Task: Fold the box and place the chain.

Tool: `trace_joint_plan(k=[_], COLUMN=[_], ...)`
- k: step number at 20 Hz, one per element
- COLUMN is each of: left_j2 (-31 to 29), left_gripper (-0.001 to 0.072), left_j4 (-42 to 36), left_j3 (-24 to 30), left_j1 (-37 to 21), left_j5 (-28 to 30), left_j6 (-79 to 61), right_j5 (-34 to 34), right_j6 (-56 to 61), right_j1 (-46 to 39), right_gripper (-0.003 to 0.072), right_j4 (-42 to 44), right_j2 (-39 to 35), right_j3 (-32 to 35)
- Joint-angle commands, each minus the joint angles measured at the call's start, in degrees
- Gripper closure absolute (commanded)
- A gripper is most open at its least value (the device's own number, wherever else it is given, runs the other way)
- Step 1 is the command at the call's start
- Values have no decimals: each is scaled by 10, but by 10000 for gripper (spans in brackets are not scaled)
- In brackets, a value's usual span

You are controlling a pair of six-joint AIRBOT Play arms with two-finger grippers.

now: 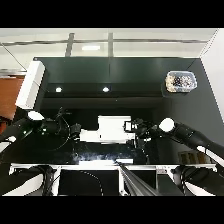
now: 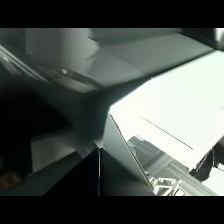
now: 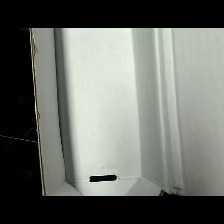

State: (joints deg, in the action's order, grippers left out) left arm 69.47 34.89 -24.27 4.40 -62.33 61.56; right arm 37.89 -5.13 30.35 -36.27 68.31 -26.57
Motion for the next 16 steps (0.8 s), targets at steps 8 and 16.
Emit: trace_joint_plan(k=[8, 16], left_j2=[-17, -18], left_gripper=[105, 118], left_j4=[-48, 2], left_j3=[-60, -76], left_j1=[19, 154], left_j5=[-72, 48], left_j6=[-87, 34], right_j5=[0, 0], right_j6=[0, 0], right_j1=[0, 0], right_gripper=[253, 253], right_j4=[0, 0], right_j2=[0, 0], right_j3=[0, 0])
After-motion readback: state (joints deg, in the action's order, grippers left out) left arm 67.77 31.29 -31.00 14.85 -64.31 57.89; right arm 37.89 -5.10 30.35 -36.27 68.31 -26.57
